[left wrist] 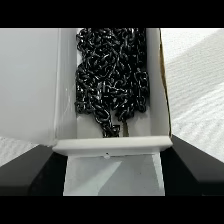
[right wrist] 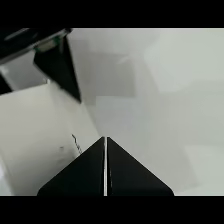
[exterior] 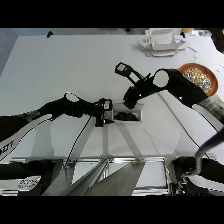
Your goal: Fold the box and place the chain.
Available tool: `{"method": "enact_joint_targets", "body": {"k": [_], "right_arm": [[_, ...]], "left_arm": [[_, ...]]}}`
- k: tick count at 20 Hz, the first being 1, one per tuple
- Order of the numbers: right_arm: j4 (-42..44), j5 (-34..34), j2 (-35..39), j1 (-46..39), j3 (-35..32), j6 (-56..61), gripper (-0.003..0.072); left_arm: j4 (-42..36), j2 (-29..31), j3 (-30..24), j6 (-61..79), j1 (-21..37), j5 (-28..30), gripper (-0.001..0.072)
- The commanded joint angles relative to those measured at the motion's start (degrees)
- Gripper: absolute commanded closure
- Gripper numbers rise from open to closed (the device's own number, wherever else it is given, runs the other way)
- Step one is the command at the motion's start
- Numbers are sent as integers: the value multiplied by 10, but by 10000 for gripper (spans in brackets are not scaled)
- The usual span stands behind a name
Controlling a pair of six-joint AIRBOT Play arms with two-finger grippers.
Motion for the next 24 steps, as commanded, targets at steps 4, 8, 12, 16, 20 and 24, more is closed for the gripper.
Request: {"method": "enact_joint_targets", "body": {"k": [4, 8, 12, 16, 20, 24], "right_arm": [[61, 111, 3, 2, -14, -146, 658], [57, 68, 15, 26, -46, -171, 458], [39, 35, 16, 43, -58, -171, 449], [4, 35, 21, 43, -58, -171, 386], [-17, 10, 46, 43, -58, -171, 345], [-15, 15, 70, 47, -59, -171, 345]], "left_arm": [[0, 0, 0, 0, 0, 0, 572], [0, 0, 0, 0, 0, 0, 572], [0, 0, 0, 0, 0, 0, 572], [0, 0, 0, 0, 0, 0, 572], [0, 0, 0, 0, 0, 0, 572], [0, 0, 0, 0, 0, 0, 572]]}}
